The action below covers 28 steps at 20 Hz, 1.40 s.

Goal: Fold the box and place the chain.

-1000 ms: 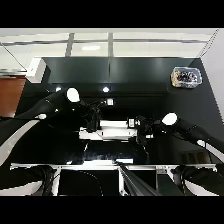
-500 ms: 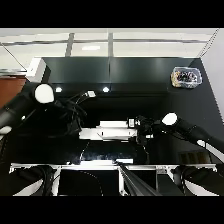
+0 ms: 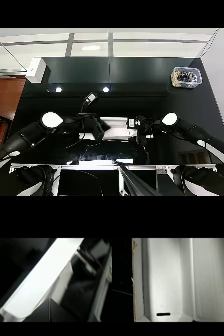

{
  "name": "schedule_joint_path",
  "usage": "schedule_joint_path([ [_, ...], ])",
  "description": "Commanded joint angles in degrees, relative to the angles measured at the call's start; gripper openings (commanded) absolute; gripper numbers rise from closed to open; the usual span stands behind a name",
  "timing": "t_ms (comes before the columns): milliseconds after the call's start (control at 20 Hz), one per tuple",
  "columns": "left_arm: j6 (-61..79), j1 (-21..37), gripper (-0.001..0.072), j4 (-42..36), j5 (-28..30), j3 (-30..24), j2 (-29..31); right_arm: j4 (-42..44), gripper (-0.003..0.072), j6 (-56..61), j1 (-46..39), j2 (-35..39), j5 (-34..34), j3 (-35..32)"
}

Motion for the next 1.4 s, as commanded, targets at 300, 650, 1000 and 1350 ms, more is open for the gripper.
schedule_joint_path([
  [300,6.67,-2.80,0.0023,-2.71,16.26,3.93,-11.69,0.02,0.0416,0.02,0.04,-0.04,0.02,-0.02],
  [650,2.01,-1.99,0.0023,2.67,7.87,4.59,-14.91,0.02,0.0416,0.02,0.04,-0.04,0.02,-0.02],
  [1000,-2.82,6.49,0.0024,18.67,-12.07,13.73,-13.81,0.02,0.0415,0.02,0.04,-0.04,0.02,-0.02],
  [1350,-4.15,14.56,0.0029,28.85,-17.75,9.60,3.72,0.02,0.0416,0.04,0.04,-0.04,0.02,-0.02],
])
